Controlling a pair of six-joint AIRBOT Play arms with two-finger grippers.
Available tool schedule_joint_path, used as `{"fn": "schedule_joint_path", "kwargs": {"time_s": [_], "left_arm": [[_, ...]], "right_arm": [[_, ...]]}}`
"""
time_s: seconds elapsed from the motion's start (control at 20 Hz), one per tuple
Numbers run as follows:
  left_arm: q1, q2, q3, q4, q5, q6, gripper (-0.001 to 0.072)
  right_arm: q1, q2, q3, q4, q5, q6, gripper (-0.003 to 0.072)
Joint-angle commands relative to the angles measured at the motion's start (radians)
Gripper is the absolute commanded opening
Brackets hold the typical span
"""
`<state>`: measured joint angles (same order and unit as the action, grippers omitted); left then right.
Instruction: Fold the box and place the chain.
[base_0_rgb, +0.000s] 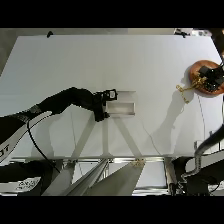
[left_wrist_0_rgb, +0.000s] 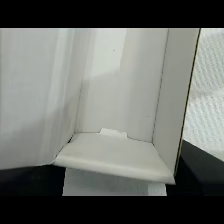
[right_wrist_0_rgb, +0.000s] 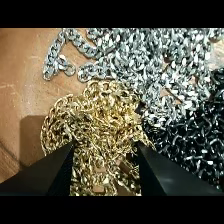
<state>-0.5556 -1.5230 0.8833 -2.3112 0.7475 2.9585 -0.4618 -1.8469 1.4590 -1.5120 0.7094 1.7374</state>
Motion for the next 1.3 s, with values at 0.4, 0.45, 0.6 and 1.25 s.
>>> {"fn": "schedule_joint_path", "kwargs": {"time_s": [0.4, 0.45, 0.6, 1.25], "left_arm": [[0.0, 0.0, 0.001, 0.0, 0.0, 0.0, 0.0155], [0.0, 0.0, 0.001, 0.0, 0.0, 0.0, 0.0155], [0.0, 0.0, 0.001, 0.0, 0.0, 0.0, 0.0155], [0.0, 0.0, 0.001, 0.0, 0.0, 0.0, 0.0155]], "right_arm": [[0.001, -0.021, 0.002, 0.214, 0.017, -0.216, 0.0015], [0.001, -0.012, 0.002, 0.214, 0.02, -0.222, 0.0015], [0.001, 0.038, 0.002, 0.209, 0.019, -0.231, 0.0015], [0.002, 0.38, 0.002, 0.232, 0.331, -0.361, 0.0014]]}}
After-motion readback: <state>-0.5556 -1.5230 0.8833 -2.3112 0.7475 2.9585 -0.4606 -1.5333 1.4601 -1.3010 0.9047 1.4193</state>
